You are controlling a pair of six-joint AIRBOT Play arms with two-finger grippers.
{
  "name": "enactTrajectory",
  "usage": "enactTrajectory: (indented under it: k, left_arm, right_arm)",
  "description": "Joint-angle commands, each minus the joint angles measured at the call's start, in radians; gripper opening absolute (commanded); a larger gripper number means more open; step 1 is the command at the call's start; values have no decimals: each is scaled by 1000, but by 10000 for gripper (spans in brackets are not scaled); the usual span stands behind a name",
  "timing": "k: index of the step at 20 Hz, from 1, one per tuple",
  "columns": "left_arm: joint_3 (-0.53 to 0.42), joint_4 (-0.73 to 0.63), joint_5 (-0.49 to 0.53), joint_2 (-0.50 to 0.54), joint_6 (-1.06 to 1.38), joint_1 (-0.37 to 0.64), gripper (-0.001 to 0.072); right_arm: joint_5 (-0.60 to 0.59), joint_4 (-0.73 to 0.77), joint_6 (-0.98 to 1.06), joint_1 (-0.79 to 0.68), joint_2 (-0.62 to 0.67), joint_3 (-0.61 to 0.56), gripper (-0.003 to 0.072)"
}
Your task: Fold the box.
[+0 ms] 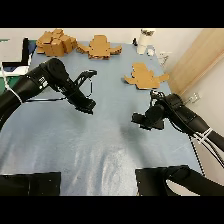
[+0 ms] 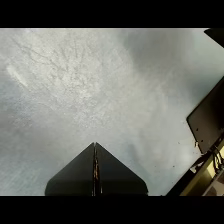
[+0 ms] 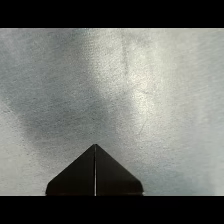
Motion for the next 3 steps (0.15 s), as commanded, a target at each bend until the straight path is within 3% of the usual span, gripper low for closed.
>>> enactTrajectory:
  k: [1,3]
  left_arm:
    - [1,-2,1,0,-7,-13,11]
    - [1,-2,1,0,-7,-13,11]
  right_arm:
    - [0,0,0,0,-1,1,3]
    - [0,0,0,0,-1,1,3]
